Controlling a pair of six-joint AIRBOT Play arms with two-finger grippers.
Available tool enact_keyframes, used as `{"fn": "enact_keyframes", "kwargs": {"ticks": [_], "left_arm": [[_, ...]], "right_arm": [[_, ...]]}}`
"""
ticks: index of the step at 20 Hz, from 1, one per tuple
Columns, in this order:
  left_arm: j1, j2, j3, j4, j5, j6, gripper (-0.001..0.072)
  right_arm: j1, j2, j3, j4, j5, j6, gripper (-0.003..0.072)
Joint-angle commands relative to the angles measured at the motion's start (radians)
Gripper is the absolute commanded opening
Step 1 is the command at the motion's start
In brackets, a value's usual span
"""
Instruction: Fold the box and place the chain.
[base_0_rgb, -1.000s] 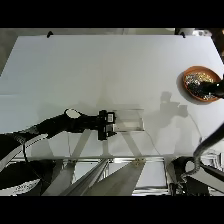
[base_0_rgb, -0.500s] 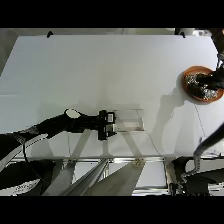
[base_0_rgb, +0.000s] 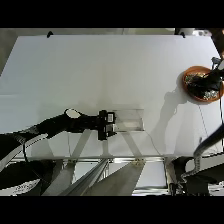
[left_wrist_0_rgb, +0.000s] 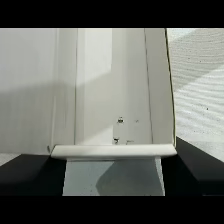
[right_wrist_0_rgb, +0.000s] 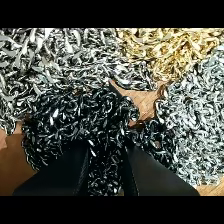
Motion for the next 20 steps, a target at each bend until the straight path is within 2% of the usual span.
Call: {"fn": "enact_keyframes", "kwargs": {"ticks": [1,9,12,17,20], "left_arm": [[0.0,0.001,0.0,0.0,0.0,0.0,0.0136],[0.001,0.001,0.0,0.0,0.0,0.001,0.0136],[0.001,0.001,0.0,0.0,0.0,0.0,0.0136],[0.001,0.001,0.0,0.0,0.0,0.0,0.0136],[0.001,0.001,0.0,0.0,0.0,0.001,0.0136]], "right_arm": [[0.001,0.024,0.0,0.025,0.039,-0.03,0.0011],[0.002,0.253,0.0,0.034,0.042,-0.128,0.0011],[0.001,0.341,0.0,0.076,0.113,-0.191,0.0011],[0.002,0.439,-0.008,0.217,0.304,-0.282,0.0011],[0.002,0.533,-0.052,0.309,0.352,-0.319,0.0011]]}}
